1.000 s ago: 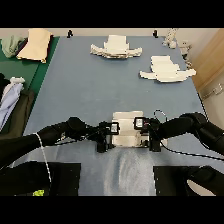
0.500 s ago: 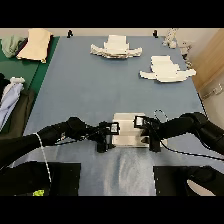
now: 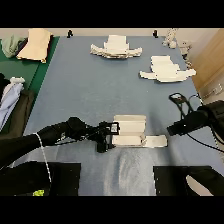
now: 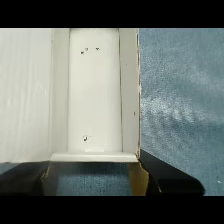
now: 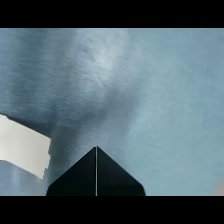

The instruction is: Fold the box.

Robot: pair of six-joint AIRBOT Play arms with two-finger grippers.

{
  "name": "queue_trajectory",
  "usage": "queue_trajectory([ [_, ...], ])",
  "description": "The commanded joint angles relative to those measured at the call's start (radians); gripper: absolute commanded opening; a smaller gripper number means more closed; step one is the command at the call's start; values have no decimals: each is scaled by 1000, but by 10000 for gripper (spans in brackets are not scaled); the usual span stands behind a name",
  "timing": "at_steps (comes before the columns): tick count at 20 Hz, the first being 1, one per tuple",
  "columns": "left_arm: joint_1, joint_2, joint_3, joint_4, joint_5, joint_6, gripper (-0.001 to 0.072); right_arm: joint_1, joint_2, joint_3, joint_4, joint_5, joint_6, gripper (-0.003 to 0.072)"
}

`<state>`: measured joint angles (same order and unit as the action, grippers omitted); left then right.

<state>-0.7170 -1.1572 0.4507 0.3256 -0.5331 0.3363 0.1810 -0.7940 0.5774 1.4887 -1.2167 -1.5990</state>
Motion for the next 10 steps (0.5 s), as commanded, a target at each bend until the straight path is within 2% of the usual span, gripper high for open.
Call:
queue_trajectory([
  [1, 0, -1, 0, 0, 0, 0, 447, -262, -55, -21, 353, -22, -14, -1],
  [5, 0, -1, 0, 0, 0, 0, 447, -440, -197, -63, 578, -64, -211, -2],
  [7, 0, -1, 0, 0, 0, 0, 447, -467, -250, -87, 681, -105, -323, -1],
  [10, 0, -1, 0, 0, 0, 0, 447, -467, -258, -117, 743, -127, -357, -1],
])
